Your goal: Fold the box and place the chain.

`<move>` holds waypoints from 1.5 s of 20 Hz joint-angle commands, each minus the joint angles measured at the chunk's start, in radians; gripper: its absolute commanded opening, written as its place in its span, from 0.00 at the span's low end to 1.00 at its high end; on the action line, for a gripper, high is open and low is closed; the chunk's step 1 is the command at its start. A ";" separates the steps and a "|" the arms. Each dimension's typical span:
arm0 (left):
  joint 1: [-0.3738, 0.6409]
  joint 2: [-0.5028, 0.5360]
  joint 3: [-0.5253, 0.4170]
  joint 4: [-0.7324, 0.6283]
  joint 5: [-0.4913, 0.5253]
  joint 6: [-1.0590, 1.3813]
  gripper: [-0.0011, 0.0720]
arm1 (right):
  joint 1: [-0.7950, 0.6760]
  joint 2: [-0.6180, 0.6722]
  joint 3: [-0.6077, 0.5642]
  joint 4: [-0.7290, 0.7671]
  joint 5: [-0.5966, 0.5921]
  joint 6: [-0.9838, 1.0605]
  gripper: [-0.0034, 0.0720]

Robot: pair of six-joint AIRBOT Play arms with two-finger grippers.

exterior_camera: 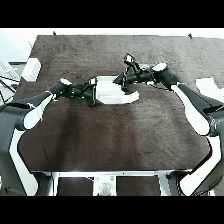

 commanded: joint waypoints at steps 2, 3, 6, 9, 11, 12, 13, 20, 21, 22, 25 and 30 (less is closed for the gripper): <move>0.001 0.001 0.000 0.002 0.000 0.001 0.47 | 0.007 -0.046 0.001 -0.086 -0.077 0.063 0.06; 0.001 0.001 0.000 0.002 0.000 0.001 0.47 | 0.007 -0.055 0.001 -0.098 -0.077 0.064 0.06; 0.001 0.001 0.000 0.002 0.000 0.001 0.47 | 0.007 -0.073 0.001 -0.103 -0.078 0.063 0.06; 0.001 0.001 0.000 0.002 0.000 0.001 0.47 | 0.007 -0.090 0.005 -0.107 -0.077 0.051 0.06; 0.001 0.001 0.000 0.002 0.000 0.001 0.47 | 0.008 -0.100 0.008 -0.113 -0.077 0.051 0.06; 0.001 0.001 0.000 0.002 0.000 0.001 0.47 | 0.008 -0.103 0.008 -0.113 -0.077 0.051 0.06; 0.001 0.001 0.000 0.002 0.000 0.001 0.47 | 0.008 -0.103 0.009 -0.117 -0.077 0.050 0.06; 0.001 0.001 0.000 0.002 0.001 0.001 0.47 | -0.018 0.050 0.053 -0.178 -0.043 0.040 0.05; 0.001 0.001 0.000 0.002 0.001 0.001 0.47 | -0.026 0.094 0.038 -0.212 -0.043 0.053 0.05; 0.001 0.001 0.000 0.002 0.001 0.001 0.47 | -0.036 0.141 0.012 -0.254 -0.048 0.065 0.05; 0.001 0.001 0.000 0.002 0.001 0.001 0.47 | -0.068 0.238 -0.103 -0.341 -0.047 0.071 0.21; 0.001 0.001 0.000 0.002 0.001 0.001 0.47 | -0.093 0.229 -0.227 -0.419 -0.048 0.016 0.86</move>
